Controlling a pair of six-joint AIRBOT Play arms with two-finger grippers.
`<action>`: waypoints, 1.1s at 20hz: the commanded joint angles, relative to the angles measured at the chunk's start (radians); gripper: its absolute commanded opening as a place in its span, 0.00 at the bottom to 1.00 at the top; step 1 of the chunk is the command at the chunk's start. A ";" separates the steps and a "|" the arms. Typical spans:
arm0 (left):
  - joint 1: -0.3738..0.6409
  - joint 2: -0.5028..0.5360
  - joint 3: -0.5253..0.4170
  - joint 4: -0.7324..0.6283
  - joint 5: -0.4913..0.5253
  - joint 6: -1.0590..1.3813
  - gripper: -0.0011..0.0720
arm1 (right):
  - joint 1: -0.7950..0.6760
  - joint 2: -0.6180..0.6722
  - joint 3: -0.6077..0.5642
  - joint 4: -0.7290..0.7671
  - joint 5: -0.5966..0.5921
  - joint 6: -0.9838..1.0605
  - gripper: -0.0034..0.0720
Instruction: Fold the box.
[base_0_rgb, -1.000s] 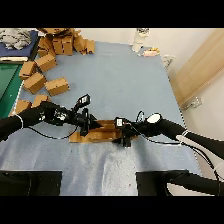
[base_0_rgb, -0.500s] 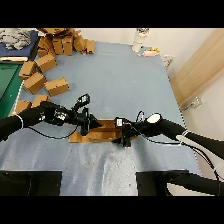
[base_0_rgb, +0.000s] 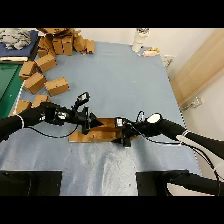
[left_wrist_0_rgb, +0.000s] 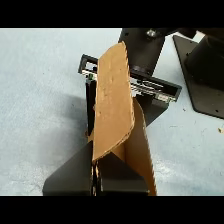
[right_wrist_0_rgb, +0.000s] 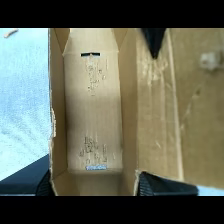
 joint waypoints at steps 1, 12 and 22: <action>0.001 0.000 0.001 0.022 0.006 -0.058 0.03 | 0.000 -0.001 0.000 -0.001 0.000 -0.001 0.71; 0.043 0.046 0.001 0.099 0.034 -0.326 0.58 | 0.000 0.002 0.000 -0.020 0.000 0.000 0.71; 0.076 0.326 0.001 0.565 -0.190 -1.004 0.03 | 0.000 0.008 0.000 -0.019 0.000 0.000 0.71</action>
